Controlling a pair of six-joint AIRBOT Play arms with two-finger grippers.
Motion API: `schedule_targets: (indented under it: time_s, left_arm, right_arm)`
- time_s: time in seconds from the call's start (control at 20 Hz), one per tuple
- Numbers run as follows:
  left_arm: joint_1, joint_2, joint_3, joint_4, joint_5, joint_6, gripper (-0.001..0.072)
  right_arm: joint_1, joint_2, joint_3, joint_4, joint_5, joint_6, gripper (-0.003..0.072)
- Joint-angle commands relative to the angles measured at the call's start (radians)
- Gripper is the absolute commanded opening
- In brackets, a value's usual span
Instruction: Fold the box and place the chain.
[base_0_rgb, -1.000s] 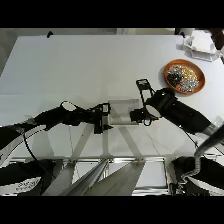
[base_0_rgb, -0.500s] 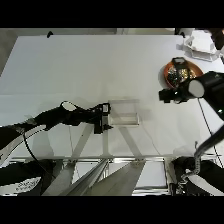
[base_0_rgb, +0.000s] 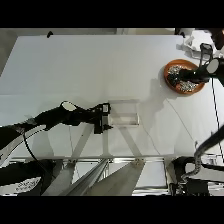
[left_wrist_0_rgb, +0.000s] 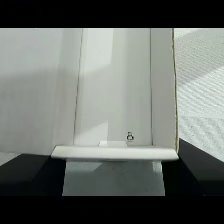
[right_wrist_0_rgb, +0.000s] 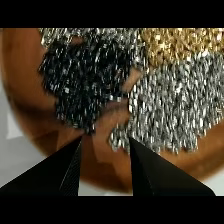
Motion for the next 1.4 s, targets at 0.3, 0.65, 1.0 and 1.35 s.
schedule_targets:
  time_s: [0.3, 0.65, 1.0, 1.35]
  left_arm:
    - [0.000, 0.000, 0.000, 0.000, 0.000, 0.000, 0.0410]
    - [0.000, 0.000, 0.000, 0.000, 0.000, 0.000, 0.0410]
    - [0.000, 0.000, 0.000, 0.000, 0.000, 0.000, 0.0410]
    - [0.000, 0.000, 0.000, 0.000, 0.000, 0.000, 0.0410]
  right_arm:
    - [-0.024, -0.227, 0.129, 0.167, -0.013, -0.068, 0.0302]
    - [-0.024, -0.227, 0.129, 0.167, -0.005, -0.068, 0.0169]
    - [-0.024, -0.180, 0.129, 0.163, 0.034, -0.068, 0.0015]
    - [-0.024, 0.006, 0.129, 0.155, 0.101, -0.154, 0.0015]
